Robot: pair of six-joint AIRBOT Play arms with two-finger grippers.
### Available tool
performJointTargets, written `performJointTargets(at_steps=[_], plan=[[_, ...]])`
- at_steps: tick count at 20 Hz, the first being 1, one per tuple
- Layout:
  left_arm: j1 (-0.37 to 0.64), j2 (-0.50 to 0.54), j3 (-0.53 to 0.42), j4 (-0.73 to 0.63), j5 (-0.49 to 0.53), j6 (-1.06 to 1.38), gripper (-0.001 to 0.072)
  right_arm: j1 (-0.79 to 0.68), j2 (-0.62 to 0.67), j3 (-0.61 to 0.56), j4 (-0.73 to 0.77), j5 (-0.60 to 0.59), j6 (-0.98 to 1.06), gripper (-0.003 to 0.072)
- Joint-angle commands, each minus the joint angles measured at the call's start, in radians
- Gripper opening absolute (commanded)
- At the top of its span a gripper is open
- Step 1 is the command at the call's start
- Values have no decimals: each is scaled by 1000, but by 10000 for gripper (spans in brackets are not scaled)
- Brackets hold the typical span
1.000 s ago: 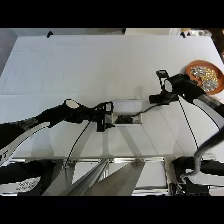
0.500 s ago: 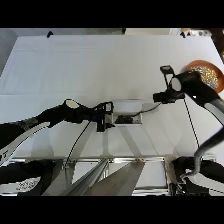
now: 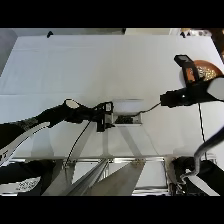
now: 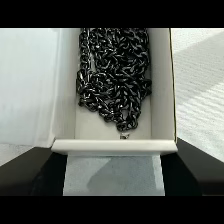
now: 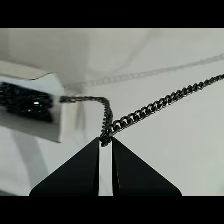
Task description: Fold the box and place the chain.
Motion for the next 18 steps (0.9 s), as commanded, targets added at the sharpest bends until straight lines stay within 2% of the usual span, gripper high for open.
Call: performJointTargets(at_steps=[1, 4, 7, 11, 15, 18], plan=[[0, 0, 0, 0, 0, 0, 209, 1, 98, 1, 251, 10, -89, 20], [0, 0, 0, 0, 0, 0, 209, 40, 108, 1, 312, -16, -89, 20], [0, 0, 0, 0, 0, 0, 209, 175, 107, 0, 317, -92, -87, 20], [0, 0, 0, 0, 0, 0, 209, 340, 103, -35, 296, -300, -56, 21], [0, 0, 0, 0, 0, 0, 209, 374, 101, -146, 251, -435, 77, 21], [0, 0, 0, 0, 0, 0, 209, 374, 49, -208, 254, -500, 101, 21]])
